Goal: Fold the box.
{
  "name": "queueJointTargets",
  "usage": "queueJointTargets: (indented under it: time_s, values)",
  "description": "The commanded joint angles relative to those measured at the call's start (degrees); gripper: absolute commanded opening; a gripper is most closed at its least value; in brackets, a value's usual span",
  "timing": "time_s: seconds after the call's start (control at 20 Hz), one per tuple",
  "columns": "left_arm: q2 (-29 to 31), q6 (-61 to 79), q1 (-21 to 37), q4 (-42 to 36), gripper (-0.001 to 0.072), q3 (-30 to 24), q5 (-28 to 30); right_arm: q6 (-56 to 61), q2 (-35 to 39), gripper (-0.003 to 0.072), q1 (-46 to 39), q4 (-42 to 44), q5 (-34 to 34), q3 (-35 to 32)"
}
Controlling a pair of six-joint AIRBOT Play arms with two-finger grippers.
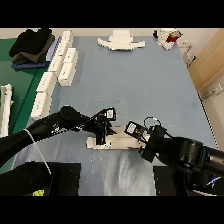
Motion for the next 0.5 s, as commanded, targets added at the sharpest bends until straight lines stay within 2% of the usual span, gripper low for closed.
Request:
queueJointTargets:
  time_s: [0.0,0.15,0.25,0.35,0.45]
  values:
    - [0.0,0.0,0.0,0.02,0.0014,-0.02,0.0,-16.9,2.25,0.072,-8.02,7.67,3.8,-0.7]
    - [0.0,0.0,0.0,0.02,0.0014,-0.02,0.0,-42.27,2.27,0.072,-20.35,25.31,8.33,-2.64]
    - [0.0,0.0,0.0,0.02,0.0014,-0.02,0.0,-61.33,2.08,0.072,-29.22,39.41,8.96,-4.02]
    - [0.0,0.02,0.0,0.02,0.0014,-0.02,0.0,-71.63,0.61,0.072,-35.93,45.99,7.56,-4.46]
    - [0.0,0.0,0.0,0.02,0.0014,-0.02,0.0,-77.05,-1.84,0.072,-39.87,48.83,6.64,-4.46]
